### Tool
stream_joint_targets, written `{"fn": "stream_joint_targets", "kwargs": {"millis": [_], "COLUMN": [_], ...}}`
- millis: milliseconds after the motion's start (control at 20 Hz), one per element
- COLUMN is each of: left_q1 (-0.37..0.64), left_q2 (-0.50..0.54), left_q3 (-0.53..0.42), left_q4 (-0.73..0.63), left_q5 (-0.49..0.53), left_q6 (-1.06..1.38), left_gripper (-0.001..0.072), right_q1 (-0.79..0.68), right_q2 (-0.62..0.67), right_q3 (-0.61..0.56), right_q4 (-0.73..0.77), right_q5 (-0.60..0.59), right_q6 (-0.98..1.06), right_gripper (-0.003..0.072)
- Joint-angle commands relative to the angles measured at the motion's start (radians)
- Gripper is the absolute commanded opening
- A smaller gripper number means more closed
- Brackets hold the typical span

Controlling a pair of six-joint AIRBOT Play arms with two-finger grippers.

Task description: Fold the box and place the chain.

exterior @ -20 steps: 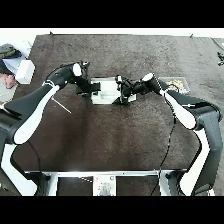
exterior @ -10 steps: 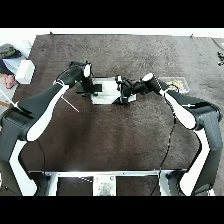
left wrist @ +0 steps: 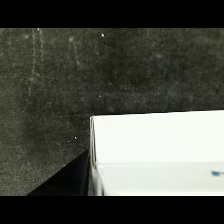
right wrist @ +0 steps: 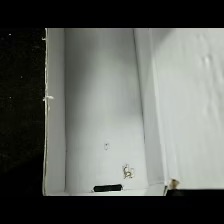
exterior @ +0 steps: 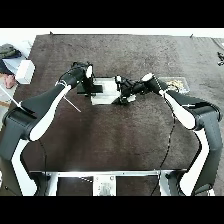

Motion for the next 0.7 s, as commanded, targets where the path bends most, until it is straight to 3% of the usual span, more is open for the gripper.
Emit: {"fn": "stream_joint_targets", "kwargs": {"millis": [0, 250, 350, 600, 650], "left_q1": [0.001, 0.000, 0.001, 0.001, 0.001], "left_q2": [-0.002, -0.013, -0.013, -0.013, -0.011], "left_q3": [0.001, 0.003, 0.003, 0.003, 0.003], "left_q4": [0.011, 0.009, 0.011, 0.009, -0.003], "left_q5": [-0.002, -0.006, -0.007, -0.011, -0.010], "left_q6": [-0.001, 0.000, 0.001, 0.018, 0.070], "left_gripper": [0.0104, 0.0101, 0.0012, 0.0015, 0.0223], "right_q1": [-0.001, -0.001, -0.001, -0.001, -0.001], "right_q2": [0.000, 0.000, 0.000, 0.000, 0.000], "right_q3": [0.000, 0.000, 0.000, 0.000, 0.000], "right_q4": [-0.002, -0.002, -0.002, -0.002, -0.002], "right_q5": [0.000, 0.000, 0.000, 0.000, 0.000], "right_q6": [0.000, 0.000, 0.000, 0.000, 0.000], "right_gripper": [0.0374, 0.0374, 0.0374, 0.0374, 0.0374]}}
